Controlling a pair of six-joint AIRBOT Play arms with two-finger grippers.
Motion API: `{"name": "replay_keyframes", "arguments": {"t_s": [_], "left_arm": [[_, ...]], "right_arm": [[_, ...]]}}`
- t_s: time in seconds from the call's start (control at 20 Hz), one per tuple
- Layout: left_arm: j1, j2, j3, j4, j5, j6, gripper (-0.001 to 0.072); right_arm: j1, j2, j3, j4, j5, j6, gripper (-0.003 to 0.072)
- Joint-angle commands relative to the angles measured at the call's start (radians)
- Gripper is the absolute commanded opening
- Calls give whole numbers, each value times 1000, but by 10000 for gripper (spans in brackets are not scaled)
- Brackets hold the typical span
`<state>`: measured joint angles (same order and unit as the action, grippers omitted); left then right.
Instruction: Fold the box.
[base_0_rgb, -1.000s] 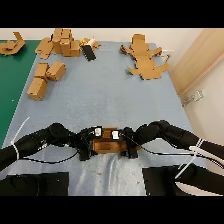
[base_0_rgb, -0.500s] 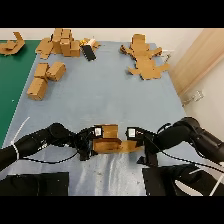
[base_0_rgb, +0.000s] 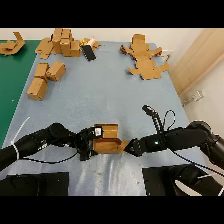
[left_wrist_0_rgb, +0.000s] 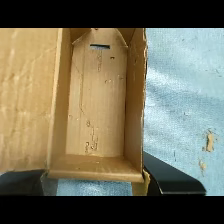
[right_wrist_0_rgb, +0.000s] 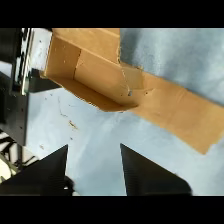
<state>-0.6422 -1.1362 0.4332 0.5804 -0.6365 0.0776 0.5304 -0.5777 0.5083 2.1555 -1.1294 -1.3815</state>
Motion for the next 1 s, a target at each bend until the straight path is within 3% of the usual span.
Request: {"name": "replay_keyframes", "arguments": {"t_s": [0.0, 0.05, 0.1, 0.15, 0.3, 0.4, 0.65, 0.95], "left_arm": [[0, 0, 0, 0, 0, 0, 508], [0, 0, 0, 0, 0, 0, 509], [0, 0, 0, 0, 0, 0, 508], [0, 0, 0, 0, 0, 0, 509], [0, 0, 0, 0, 0, 0, 508], [0, 0, 0, 0, 0, 0, 508], [0, 0, 0, 0, 0, 0, 508], [0, 0, 0, 0, 0, 0, 508]], "right_arm": [[1, -64, 1, -13, -7, 150, 439], [1, -92, 1, 3, -4, 162, 186], [1, -120, 1, 33, 8, 162, 46], [1, -148, 1, 64, 26, 148, 6], [-1, -215, 5, 102, 181, 122, 6], [-15, -256, 52, 156, 265, -6, 5], [-95, -471, 231, 240, 240, -182, 3], [-98, -780, 241, 237, 213, -316, 3]]}}
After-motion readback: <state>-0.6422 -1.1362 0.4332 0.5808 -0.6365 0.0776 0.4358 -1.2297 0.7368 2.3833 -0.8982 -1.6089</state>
